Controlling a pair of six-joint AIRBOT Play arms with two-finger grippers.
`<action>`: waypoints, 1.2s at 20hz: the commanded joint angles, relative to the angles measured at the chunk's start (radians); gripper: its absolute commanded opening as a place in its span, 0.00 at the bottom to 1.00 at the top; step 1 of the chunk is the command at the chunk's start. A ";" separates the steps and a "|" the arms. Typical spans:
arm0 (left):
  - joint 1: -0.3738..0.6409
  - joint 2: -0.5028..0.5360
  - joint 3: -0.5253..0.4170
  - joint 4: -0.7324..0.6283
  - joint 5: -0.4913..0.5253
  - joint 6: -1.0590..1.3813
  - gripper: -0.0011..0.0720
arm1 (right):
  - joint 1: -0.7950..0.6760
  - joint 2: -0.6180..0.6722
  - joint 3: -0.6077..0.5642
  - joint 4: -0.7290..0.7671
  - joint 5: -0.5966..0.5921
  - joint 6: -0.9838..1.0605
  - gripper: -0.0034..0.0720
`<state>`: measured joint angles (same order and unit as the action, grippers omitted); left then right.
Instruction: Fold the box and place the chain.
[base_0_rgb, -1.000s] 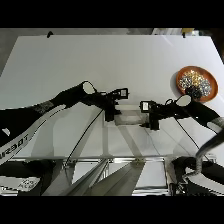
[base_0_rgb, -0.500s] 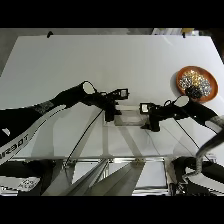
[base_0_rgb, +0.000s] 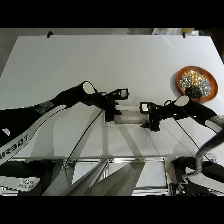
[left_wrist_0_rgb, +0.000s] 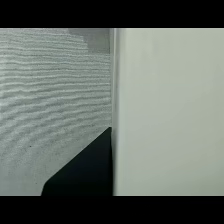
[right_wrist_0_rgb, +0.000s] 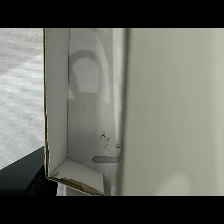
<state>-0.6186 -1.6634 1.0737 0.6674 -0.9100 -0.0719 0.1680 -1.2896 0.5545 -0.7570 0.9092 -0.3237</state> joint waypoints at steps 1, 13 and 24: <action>0.000 0.000 0.000 0.000 0.001 0.000 0.03 | 0.000 -0.001 0.000 0.001 -0.005 0.002 0.55; 0.000 0.000 0.000 0.000 0.001 0.000 0.03 | 0.000 -0.001 0.000 -0.002 0.003 0.008 0.55; 0.003 0.016 0.000 0.036 -0.030 -0.005 0.31 | 0.000 -0.001 0.000 -0.002 0.003 0.008 0.55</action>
<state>-0.6170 -1.6608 1.0721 0.6914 -0.9337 -0.0769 0.1688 -1.2900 0.5545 -0.7567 0.9108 -0.3134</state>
